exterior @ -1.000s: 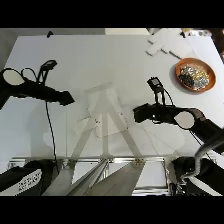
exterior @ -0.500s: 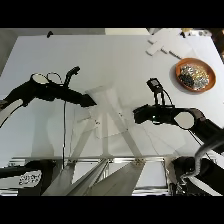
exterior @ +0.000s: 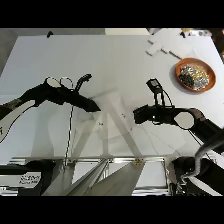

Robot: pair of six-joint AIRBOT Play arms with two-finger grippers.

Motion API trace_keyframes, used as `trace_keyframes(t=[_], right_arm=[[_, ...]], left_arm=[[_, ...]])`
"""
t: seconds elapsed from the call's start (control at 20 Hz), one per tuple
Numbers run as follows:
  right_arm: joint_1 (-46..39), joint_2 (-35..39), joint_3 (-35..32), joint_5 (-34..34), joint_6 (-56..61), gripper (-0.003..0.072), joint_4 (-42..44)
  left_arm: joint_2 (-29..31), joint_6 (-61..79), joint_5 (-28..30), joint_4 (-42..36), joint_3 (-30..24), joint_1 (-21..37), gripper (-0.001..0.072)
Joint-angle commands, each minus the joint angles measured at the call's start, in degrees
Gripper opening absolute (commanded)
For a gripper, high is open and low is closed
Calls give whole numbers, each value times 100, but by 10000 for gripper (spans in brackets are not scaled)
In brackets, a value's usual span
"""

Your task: Fold the box and place the chain.

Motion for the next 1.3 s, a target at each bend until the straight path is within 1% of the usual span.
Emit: trace_keyframes(t=[0.0,0.05,0.1,0.2,0.25,0.5,0.6,0.75,0.85,0.95,1.0,1.1,1.25], right_arm=[[7,7,7,42,0,16,33],[7,7,7,111,0,16,70],[7,22,9,173,0,40,109],[7,140,13,271,0,289,192],[4,251,13,278,0,352,232],[-61,1078,13,415,0,351,232],[-201,1421,13,680,2,350,151],[-446,1845,13,1311,4,349,-81],[-562,1987,13,1707,7,348,-221],[-570,2017,13,1939,9,346,-328],[-570,2017,13,1987,9,345,-354],[-570,2017,13,2006,4,345,-361],[-570,2015,11,2006,0,344,-376]], left_arm=[[-26,887,247,61,0,-79,4],[-11,1241,245,0,0,-79,4],[31,1598,238,-44,2,-87,6],[164,2264,240,-15,2,-164,5],[243,2579,240,-15,2,-227,4],[584,4070,323,-20,44,-796,4],[616,4325,420,-15,72,-1086,4],[614,4579,568,118,197,-1434,4],[614,4304,546,518,485,-1506,4],[614,4269,809,634,603,-1506,5],[595,4266,955,638,601,-1508,5],[503,4264,1062,634,601,-1506,7],[313,4083,1067,627,597,-1508,7]])
